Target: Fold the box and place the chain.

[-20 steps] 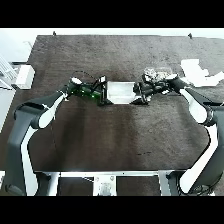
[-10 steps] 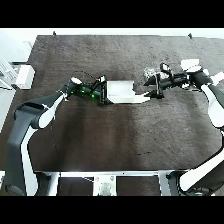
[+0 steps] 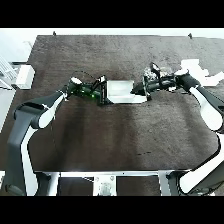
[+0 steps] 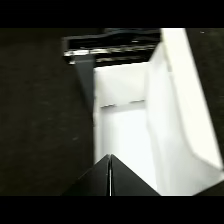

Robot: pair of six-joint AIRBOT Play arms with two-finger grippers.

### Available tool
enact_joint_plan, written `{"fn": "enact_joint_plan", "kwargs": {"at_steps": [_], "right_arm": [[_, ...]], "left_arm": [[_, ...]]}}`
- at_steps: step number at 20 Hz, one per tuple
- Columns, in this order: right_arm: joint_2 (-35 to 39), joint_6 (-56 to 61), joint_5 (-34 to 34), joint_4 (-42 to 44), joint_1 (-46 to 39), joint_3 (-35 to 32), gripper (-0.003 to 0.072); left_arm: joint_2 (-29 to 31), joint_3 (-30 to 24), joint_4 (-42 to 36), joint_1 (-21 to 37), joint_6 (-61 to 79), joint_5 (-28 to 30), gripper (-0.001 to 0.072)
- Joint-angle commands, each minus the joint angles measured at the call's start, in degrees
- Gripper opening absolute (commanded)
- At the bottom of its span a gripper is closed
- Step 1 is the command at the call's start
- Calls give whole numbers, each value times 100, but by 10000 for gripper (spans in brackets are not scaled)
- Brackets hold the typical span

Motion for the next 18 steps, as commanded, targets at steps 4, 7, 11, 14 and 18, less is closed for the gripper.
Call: {"fn": "enact_joint_plan", "kwargs": {"at_steps": [4,7,11,14,18], "right_arm": [[-44,586,-1322,363,225,343,15],[-221,852,-1596,337,219,514,15],[-522,1268,-1709,192,238,678,14],[-684,1467,-1700,-164,247,678,15],[-717,1473,-1700,-409,286,682,15]], "left_arm": [[2,-2,4,2,4,-44,530],[2,-2,4,2,2,-46,530],[2,-2,4,2,2,-46,530],[2,-2,7,2,4,-44,530],[2,-2,4,2,4,-44,530]]}}
